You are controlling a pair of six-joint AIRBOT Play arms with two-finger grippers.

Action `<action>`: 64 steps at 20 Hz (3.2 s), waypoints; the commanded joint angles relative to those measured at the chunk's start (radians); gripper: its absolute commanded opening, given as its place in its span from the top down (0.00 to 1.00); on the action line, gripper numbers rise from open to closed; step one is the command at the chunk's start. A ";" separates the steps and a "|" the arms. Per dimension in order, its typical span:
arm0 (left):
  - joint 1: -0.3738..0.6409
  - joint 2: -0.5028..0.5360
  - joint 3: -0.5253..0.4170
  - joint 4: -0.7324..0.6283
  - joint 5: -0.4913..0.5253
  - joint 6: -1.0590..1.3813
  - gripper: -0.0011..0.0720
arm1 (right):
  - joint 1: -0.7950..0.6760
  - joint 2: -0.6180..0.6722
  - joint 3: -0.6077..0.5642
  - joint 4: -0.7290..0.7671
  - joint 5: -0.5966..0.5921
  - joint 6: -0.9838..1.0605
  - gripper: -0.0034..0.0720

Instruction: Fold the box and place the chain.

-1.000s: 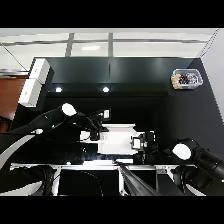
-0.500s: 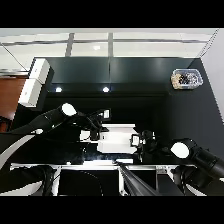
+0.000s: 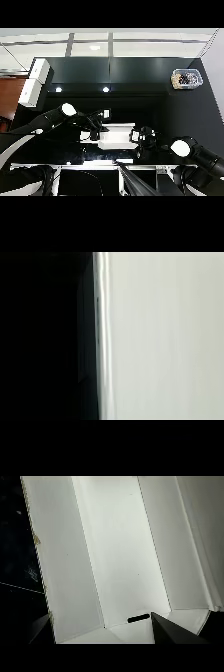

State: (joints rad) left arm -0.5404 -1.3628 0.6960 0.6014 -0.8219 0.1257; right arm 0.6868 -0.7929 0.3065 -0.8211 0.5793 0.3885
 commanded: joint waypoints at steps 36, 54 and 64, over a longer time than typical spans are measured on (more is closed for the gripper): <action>0.000 0.000 0.002 0.000 -0.024 0.000 0.94 | -0.244 -0.300 0.113 0.299 0.193 -0.556 0.04; 0.000 0.000 0.002 0.000 -0.024 -0.002 0.94 | -0.243 -0.347 0.113 0.262 0.142 -0.569 0.07; 0.001 0.051 0.017 0.068 -0.023 -0.109 0.47 | -0.243 -0.347 0.113 0.262 0.142 -0.569 0.32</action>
State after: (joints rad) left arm -0.5404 -1.3426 0.7033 0.6147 -0.8436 0.0929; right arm 0.4431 -1.1397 0.4198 -0.5575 0.7212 -0.1802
